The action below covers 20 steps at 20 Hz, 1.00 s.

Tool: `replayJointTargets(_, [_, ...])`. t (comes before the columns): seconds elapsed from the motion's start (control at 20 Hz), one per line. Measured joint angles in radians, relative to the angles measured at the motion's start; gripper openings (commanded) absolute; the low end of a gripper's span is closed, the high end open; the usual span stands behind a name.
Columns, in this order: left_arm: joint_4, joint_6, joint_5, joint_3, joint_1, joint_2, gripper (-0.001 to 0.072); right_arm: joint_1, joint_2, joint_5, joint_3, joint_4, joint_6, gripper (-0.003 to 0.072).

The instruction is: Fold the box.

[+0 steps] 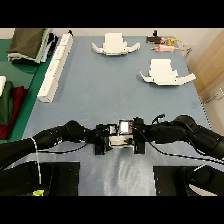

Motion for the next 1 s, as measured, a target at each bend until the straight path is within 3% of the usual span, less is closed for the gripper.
replayJointTargets(0.25, [0.002,0.001,-0.002,0.000,0.000,0.000,0.0540,0.000,-0.019,-0.021,0.000,0.034,0.001,0.0235])
replayJointTargets(0.3, [0.002,0.001,-0.003,0.000,0.000,0.000,0.0540,-0.001,-0.020,-0.024,0.000,0.038,0.001,0.0291])
replayJointTargets(0.35, [0.003,0.002,-0.004,0.000,0.000,0.000,0.0540,-0.001,-0.021,-0.026,0.000,0.041,0.002,0.0421])
replayJointTargets(0.4, [0.003,0.004,-0.008,0.000,0.000,0.000,0.0540,-0.001,-0.021,-0.033,0.000,0.040,0.004,0.0455])
replayJointTargets(0.55, [0.002,0.003,-0.007,0.000,0.000,0.000,0.0540,-0.001,-0.003,-0.032,0.000,0.048,0.058,0.0447])
replayJointTargets(0.6, [0.002,0.003,-0.007,0.000,0.000,0.000,0.0540,-0.001,0.007,-0.032,0.000,0.048,0.085,0.0432])
replayJointTargets(0.7, [0.002,0.002,-0.006,0.000,0.000,0.000,0.0540,-0.001,0.029,-0.032,0.000,0.048,0.155,0.0168])
replayJointTargets(0.8, [0.001,0.001,-0.005,0.000,0.000,0.000,0.0540,-0.001,0.053,-0.036,0.000,0.048,0.231,0.0003])
replayJointTargets(1.0, [0.000,0.000,-0.003,0.000,0.000,0.000,0.0540,-0.001,0.106,-0.007,-0.028,0.072,0.380,0.0002])
